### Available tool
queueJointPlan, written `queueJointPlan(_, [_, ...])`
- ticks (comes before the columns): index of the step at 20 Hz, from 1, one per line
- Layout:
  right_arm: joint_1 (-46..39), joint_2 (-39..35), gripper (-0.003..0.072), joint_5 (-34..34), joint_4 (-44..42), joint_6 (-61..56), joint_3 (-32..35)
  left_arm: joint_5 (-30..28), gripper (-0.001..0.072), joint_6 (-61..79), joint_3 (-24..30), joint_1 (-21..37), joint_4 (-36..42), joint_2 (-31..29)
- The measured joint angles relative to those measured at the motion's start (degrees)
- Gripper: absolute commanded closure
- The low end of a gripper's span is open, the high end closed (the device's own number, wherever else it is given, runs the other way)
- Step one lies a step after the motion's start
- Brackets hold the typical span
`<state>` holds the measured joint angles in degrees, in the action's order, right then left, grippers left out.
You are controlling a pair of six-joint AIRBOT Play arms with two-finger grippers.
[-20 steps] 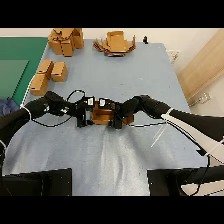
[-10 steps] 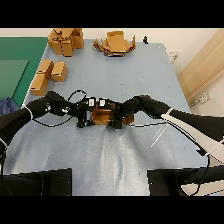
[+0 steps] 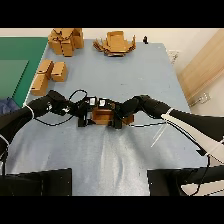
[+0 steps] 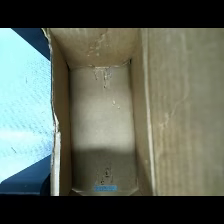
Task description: Fold the box.
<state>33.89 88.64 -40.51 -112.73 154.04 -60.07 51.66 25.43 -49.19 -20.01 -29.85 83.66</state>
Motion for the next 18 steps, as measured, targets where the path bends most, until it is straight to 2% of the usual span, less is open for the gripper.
queueJointPlan(5, [0.0, 0.0, 0.0068, 0.0, 0.0, 0.0, 0.0, -0.2, 0.0314, -1.5, -0.8, 0.0, -0.3, 0.1])
queueJointPlan(6, [0.0, 0.0, 0.0047, 0.0, 0.0, 0.0, 0.0, -0.3, 0.0314, -1.8, -0.8, 0.0, -0.2, 0.1])
queueJointPlan(7, [0.0, -0.1, -0.0034, 0.0, 0.1, 0.0, 0.0, -0.4, 0.0314, -2.1, -0.9, 0.0, -0.2, 0.1])
queueJointPlan(18, [-2.4, -2.8, -0.0034, -3.6, 2.6, -2.3, 0.1, -0.9, 0.0314, -6.7, -1.2, 0.0, -4.0, -0.2])
